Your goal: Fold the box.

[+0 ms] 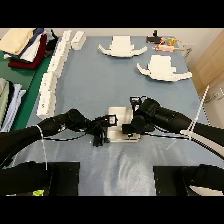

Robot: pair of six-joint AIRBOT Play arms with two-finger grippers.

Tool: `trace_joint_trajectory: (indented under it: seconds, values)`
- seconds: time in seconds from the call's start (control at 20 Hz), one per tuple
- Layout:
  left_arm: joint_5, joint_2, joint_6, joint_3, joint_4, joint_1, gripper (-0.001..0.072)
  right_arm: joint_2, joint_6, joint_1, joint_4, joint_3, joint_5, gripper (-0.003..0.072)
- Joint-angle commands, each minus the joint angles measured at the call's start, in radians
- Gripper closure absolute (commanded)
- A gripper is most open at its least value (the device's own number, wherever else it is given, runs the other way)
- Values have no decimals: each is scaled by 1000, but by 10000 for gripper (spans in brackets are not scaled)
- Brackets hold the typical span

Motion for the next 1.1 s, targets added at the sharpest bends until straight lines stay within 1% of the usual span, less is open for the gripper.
trace_joint_trajectory:
  seconds: [0.0, 0.05, 0.2, 0.25, 0.4, 0.45, 0.5, 0.55, 0.6, 0.7, 0.85, 1.05]
  values:
    - [0, 1, 0, 1, 0, 1, 200, -9, 54, 3, -53, 5, -22, 284]
    - [0, 1, 0, 1, 0, 0, 200, -9, 58, 3, -66, 5, -28, 297]
    - [0, 1, 0, 1, 0, 1, 200, -9, 55, 4, -71, 5, -47, 673]
    - [0, 1, 0, 1, 0, 1, 200, -9, 50, 4, -70, 5, -48, 684]
    - [0, 1, 0, 1, 0, 1, 201, -9, 47, 4, -66, 5, -48, 684]
    - [0, 1, 0, 1, 0, 1, 201, -9, 43, 4, -63, 5, -48, 613]
    - [0, 1, 0, 1, 0, 1, 200, -9, 38, 4, -58, 5, -48, 391]
    - [0, 1, 0, 1, 0, 1, 200, -8, 37, 5, -55, 5, -50, 274]
    - [0, 1, 0, 1, 0, 1, 201, -6, 26, 4, -48, 5, -50, 261]
    - [0, 1, 0, 1, 0, 1, 200, 5, 23, 4, -47, 8, -52, 261]
    - [0, 1, 0, 1, 0, 1, 200, 48, 23, 3, -48, 40, -92, 261]
    - [0, 1, 0, 1, 0, 1, 201, 172, 23, 3, -94, 103, -218, 262]
